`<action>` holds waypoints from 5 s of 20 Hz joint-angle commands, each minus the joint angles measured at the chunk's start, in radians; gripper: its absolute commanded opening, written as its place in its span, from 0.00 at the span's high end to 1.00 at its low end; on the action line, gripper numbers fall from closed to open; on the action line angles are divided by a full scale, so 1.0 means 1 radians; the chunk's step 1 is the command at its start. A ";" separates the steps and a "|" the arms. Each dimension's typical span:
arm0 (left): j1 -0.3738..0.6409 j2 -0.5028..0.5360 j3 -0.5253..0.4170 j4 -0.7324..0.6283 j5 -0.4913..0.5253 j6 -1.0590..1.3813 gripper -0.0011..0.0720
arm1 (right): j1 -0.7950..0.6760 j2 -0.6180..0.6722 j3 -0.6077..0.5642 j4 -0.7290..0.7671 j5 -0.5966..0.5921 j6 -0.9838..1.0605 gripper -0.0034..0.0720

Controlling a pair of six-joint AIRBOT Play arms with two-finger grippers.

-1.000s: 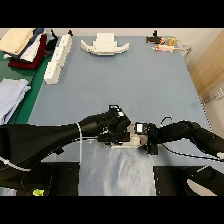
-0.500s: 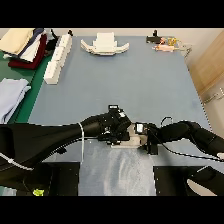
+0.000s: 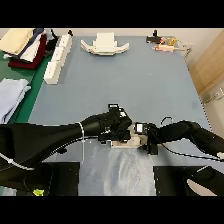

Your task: Fold the box.

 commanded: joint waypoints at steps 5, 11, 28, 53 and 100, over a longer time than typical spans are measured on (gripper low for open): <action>0.002 0.000 0.016 0.048 -0.003 -0.006 0.30 | 0.000 0.001 0.001 0.000 0.000 0.000 0.29; 0.000 -0.002 0.013 0.044 -0.003 -0.009 0.97 | 0.000 0.001 0.001 0.000 0.000 0.000 0.29; 0.003 -0.002 0.132 0.026 -0.305 0.122 0.05 | 0.000 0.001 0.001 0.000 0.000 0.000 0.29; 0.288 0.623 -0.370 -0.251 0.074 1.491 0.97 | 0.000 0.001 0.001 0.000 0.000 0.000 0.29; 0.318 0.328 -0.669 -1.093 0.673 2.808 0.03 | 0.000 0.001 0.001 0.000 0.000 0.000 0.29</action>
